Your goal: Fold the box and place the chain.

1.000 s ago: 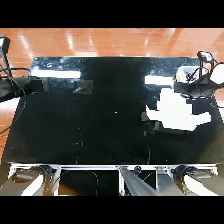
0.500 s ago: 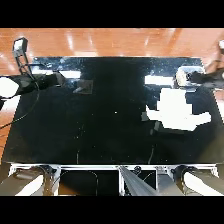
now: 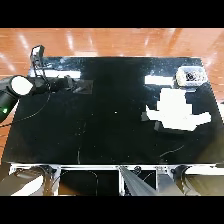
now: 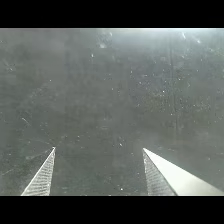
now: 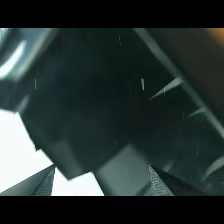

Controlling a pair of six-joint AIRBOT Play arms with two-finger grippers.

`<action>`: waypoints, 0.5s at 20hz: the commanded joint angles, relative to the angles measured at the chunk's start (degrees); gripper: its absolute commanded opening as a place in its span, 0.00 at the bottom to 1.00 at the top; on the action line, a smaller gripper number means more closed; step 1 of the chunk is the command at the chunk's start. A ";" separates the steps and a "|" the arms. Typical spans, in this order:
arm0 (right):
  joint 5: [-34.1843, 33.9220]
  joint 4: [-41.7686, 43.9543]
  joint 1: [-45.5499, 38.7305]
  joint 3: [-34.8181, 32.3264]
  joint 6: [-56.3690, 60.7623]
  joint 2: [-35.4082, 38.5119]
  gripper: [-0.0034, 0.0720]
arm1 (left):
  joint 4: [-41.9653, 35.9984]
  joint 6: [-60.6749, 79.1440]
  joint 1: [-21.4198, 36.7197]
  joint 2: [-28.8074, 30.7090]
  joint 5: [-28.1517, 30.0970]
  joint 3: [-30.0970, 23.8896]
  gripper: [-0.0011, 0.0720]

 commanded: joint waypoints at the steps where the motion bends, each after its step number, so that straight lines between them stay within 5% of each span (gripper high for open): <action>1: 12.87 3.52 -2.32 2.29 -7.19 -7.74 0.99 | -1.73 0.11 -0.13 -1.01 -0.07 0.04 0.87; 10: 15.80 -4.66 15.13 2.56 -4.68 -12.22 0.98 | -2.32 0.13 -0.13 -1.22 -5.86 0.04 0.87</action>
